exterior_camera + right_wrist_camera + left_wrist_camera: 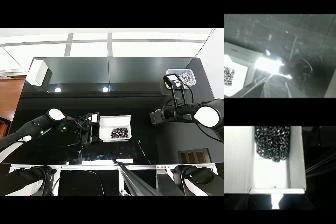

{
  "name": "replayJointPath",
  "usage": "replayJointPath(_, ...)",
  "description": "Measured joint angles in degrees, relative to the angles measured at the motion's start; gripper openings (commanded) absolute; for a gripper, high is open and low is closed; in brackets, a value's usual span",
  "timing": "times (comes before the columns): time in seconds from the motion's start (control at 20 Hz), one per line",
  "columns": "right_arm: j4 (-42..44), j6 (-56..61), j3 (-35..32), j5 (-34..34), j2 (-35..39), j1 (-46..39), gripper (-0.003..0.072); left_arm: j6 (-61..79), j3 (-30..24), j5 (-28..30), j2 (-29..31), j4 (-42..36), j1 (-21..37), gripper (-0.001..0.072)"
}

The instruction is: Fold the box and place the chain.

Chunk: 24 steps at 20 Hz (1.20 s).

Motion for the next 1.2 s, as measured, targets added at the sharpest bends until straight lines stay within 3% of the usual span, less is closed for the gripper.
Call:
replayJointPath(0.05, 0.00, -0.02, -0.20, -0.15, -0.02, 0.00, 0.0315, 0.02, 0.00, 0.02, 0.00, -0.22, -0.13, 0.0653)
replayJointPath(0.15, 0.00, -0.02, -1.01, -0.83, -0.04, 0.00, 0.0315, 0.31, 0.00, 0.74, -0.02, -0.55, -0.48, 0.0455)
replayJointPath(0.25, 0.24, 0.00, -2.58, -2.71, -0.44, 0.00, 0.0292, 0.24, 0.00, 1.09, -0.02, -0.63, -0.72, 0.0326)
replayJointPath(0.3, 0.90, 0.22, -3.56, -4.24, -0.76, 0.00, 0.0236, 0.24, 0.00, 1.11, -0.02, -0.66, -0.79, 0.0306)
replayJointPath(0.35, 2.21, 0.74, -4.59, -6.40, -1.25, 0.00, 0.0239, 0.24, 0.00, 1.20, -0.02, -0.61, -0.85, 0.0283)
replayJointPath(0.4, 3.85, 1.20, -5.57, -9.31, -2.12, -0.02, 0.0310, 0.26, 0.00, 1.22, -0.02, -0.57, -0.90, 0.0284)
replayJointPath(0.5, 7.06, 1.90, -6.38, -15.78, -4.92, -0.50, 0.0608, 0.26, 0.00, 1.29, -0.02, -0.44, -0.94, 0.0284)
replayJointPath(0.65, 14.60, -0.07, -4.02, -22.47, -11.74, -1.84, 0.0608, 0.33, 0.00, 1.29, -0.02, -0.31, -0.94, 0.0284)
replayJointPath(0.75, 21.77, -6.05, -0.74, -23.43, -16.83, -1.79, 0.0608, 0.37, 0.00, 1.31, -0.02, -0.24, -0.94, 0.0284)
replayJointPath(0.9, 30.73, -22.32, 4.00, -16.22, -22.45, -0.76, 0.0607, 0.37, 0.02, 1.33, -0.02, -0.17, -0.94, 0.0284)
replayJointPath(1.1, 30.27, -38.97, 7.56, -5.07, -23.17, 0.00, 0.0609, 0.37, 0.02, 1.33, -0.02, -0.15, -0.96, 0.0284)
replayJointPath(1.2, 28.76, -43.06, 7.82, -2.08, -23.06, 1.11, 0.0712, 0.37, 0.02, 1.36, -0.02, -0.13, -0.94, 0.0284)
